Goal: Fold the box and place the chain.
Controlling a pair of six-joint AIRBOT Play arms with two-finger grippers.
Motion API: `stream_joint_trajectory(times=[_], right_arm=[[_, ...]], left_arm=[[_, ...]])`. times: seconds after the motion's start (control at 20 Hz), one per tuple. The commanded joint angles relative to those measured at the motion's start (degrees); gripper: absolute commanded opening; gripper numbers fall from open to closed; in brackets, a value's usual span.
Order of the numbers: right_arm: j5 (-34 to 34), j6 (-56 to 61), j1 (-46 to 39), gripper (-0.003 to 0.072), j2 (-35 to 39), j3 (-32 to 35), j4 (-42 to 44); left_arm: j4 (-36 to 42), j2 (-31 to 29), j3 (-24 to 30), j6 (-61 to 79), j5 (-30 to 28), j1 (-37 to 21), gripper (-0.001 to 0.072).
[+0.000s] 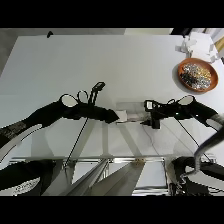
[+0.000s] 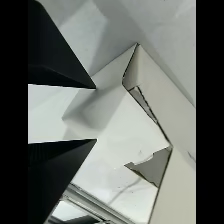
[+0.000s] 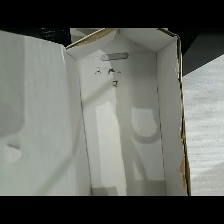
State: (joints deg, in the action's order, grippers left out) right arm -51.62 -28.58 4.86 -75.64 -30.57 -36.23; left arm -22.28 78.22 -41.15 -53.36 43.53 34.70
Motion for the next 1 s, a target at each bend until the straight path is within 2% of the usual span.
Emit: stream_joint_trajectory(times=[0.0,0.25,0.35,0.55,0.65,0.8,0.85,0.95], right_arm=[[-0.02,0.02,0.02,0.041,0.04,-0.02,0.02],[-0.02,0.02,0.02,0.041,0.04,-0.02,0.02],[-0.02,0.02,0.02,0.041,0.04,-0.02,0.02],[-0.02,0.02,0.02,0.041,0.04,-0.04,0.02],[-0.02,0.02,0.02,0.041,0.04,-0.02,0.02],[-0.02,0.02,0.02,0.041,0.04,-0.02,0.0],[-0.02,0.02,0.02,0.041,0.04,-0.02,0.02],[-0.02,0.02,0.02,0.041,0.04,-0.04,0.02]], left_arm=[[-5.86,0.66,-1.66,-9.4,-2.36,1.77,0.0355],[-20.87,3.1,-8.33,-28.7,-0.76,3.76,0.0358],[-24.68,3.13,-10.34,-33.62,-0.61,4.87,0.0393],[-29.29,4.26,-13.75,-40.48,0.04,7.13,0.0393],[-31.98,6.54,-16.2,-44.85,2.62,7.96,0.0393],[-37.59,10.01,-21.73,-52.19,9.94,9.07,0.0402],[-39.69,10.69,-23.37,-54.64,11.45,9.53,0.0437],[-43.65,11.78,-26.27,-59.71,13.18,10.71,0.0445]])
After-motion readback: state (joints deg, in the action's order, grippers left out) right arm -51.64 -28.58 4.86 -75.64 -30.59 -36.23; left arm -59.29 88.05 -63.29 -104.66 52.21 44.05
